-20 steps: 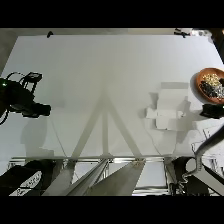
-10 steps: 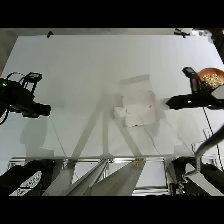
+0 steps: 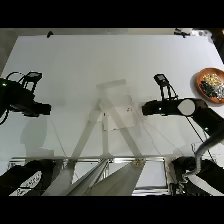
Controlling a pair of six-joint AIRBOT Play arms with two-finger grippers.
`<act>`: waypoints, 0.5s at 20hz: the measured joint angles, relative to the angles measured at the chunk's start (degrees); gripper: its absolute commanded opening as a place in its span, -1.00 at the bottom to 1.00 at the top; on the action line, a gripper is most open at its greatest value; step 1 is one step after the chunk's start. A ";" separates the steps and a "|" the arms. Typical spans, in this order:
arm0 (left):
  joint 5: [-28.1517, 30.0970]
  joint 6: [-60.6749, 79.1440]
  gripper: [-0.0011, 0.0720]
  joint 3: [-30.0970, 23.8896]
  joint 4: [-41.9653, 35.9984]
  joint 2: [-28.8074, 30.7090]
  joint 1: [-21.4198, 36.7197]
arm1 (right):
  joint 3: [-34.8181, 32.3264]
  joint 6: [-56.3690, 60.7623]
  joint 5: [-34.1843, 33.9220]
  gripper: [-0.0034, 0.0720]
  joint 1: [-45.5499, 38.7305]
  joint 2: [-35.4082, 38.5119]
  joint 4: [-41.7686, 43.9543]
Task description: Fold the box and place the chain.
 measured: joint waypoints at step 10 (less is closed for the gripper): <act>-20.65 14.10 -0.79 0.00 -20.37 0.00 -0.11 | -0.33 11.50 -2.32 -0.87 6.23 0.00 -7.78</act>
